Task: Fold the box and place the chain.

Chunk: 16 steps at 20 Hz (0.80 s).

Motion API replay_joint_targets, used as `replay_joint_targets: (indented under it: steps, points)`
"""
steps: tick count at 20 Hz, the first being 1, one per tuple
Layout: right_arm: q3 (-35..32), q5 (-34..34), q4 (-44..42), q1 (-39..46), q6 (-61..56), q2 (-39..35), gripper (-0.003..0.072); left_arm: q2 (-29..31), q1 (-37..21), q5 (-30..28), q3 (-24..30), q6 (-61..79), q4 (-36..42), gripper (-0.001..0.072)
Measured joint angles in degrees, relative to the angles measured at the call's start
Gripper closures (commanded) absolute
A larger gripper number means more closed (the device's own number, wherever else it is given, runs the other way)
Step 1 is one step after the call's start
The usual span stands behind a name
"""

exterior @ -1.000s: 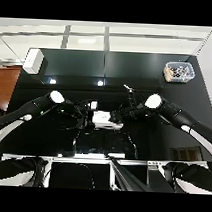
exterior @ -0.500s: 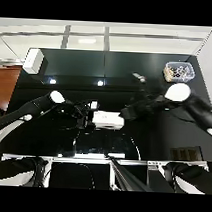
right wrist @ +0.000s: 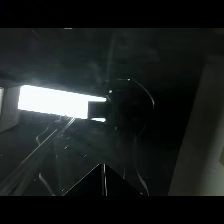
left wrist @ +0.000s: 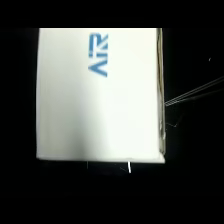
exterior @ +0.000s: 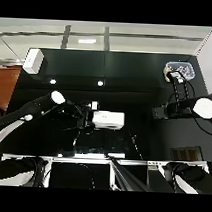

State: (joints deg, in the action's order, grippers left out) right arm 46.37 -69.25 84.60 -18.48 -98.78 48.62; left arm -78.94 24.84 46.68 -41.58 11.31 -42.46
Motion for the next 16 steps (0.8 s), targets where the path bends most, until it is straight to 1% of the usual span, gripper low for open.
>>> replay_joint_targets:
  steps: [2,4,7,8,12,16]
  points:
    - [-1.1,1.1,0.7,0.1,-1.2,-0.3,0.0673,0.9,0.0,0.3,-1.4,-3.1,-1.0,-0.0008]
    - [-1.7,1.7,1.5,0.1,-2.0,-0.5,0.0673,2.7,-0.1,2.3,-3.5,-7.6,-4.7,-0.0008]
    - [-2.1,2.2,2.1,0.2,-2.6,-0.6,0.0673,6.3,-0.2,6.7,-7.6,-14.1,-9.8,-0.0008]
    - [-2.2,2.6,2.1,0.2,-2.7,-0.7,0.0673,7.5,-0.2,8.2,-8.9,-15.7,-10.4,-0.0007]
    - [-2.3,3.7,1.6,0.2,-2.9,-0.7,0.0673,9.9,0.0,9.9,-13.2,-20.0,-8.4,-0.0005]
    - [-2.3,4.4,0.6,0.2,-3.0,-0.7,0.0673,7.0,2.0,10.3,-16.1,-21.4,-5.9,-0.0006]
